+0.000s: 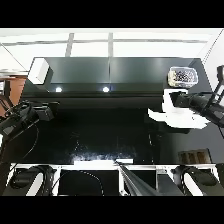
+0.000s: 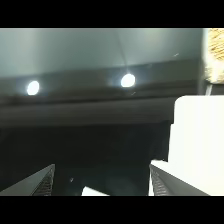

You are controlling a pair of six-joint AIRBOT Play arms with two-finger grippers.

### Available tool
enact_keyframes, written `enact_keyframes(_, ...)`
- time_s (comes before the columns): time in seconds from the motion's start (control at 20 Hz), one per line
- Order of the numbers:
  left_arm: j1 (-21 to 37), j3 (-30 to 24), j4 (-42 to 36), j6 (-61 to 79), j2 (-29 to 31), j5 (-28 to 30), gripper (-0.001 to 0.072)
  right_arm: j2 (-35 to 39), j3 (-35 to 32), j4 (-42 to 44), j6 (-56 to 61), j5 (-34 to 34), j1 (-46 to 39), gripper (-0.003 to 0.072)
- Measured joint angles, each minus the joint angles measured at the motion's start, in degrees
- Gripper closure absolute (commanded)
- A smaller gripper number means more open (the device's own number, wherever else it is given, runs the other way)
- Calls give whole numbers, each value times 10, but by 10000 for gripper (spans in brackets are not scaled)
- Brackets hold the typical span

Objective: Fold the box and place the chain.

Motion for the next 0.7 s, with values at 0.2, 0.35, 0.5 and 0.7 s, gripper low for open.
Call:
enact_keyframes(0.2,0,0,-2,0,-7,-7,4,-7,22,-2,26,8,-63,-27)
enact_keyframes(0.35,0,0,-3,0,-9,-12,4,-21,60,-28,31,35,-128,-26)
enact_keyframes(0.5,0,0,-3,0,-10,-19,4,-43,98,-79,43,57,-203,-26)
enact_keyframes(0.7,0,0,-2,0,-10,-31,4,-101,124,-127,71,79,-333,-26)
